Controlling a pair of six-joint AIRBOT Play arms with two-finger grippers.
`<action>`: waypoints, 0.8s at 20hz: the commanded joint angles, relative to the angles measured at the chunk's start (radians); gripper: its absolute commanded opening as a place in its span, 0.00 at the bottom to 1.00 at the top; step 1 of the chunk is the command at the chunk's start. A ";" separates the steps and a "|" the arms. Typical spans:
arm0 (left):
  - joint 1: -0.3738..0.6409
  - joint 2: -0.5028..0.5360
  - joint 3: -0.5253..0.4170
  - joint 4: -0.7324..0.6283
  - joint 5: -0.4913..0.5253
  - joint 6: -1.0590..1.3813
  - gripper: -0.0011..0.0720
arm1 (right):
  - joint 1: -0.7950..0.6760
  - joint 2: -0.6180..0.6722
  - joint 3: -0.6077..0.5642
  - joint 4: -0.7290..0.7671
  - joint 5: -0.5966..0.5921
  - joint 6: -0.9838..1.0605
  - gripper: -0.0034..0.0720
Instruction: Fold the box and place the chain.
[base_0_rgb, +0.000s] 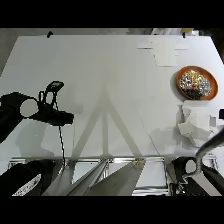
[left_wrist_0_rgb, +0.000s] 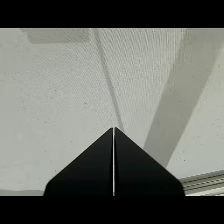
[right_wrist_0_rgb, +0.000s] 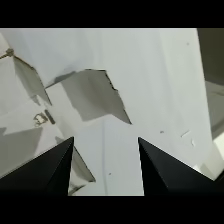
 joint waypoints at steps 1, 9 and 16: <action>0.001 0.000 0.000 0.000 0.000 0.000 0.02 | -0.013 -0.121 0.001 0.000 0.006 -0.112 0.65; 0.001 0.000 0.000 0.000 0.000 0.000 0.02 | -0.084 -0.205 0.016 -0.072 -0.069 -0.175 0.65; 0.001 0.000 0.000 0.000 0.000 0.000 0.02 | -0.084 -0.214 0.043 -0.075 -0.103 -0.194 0.59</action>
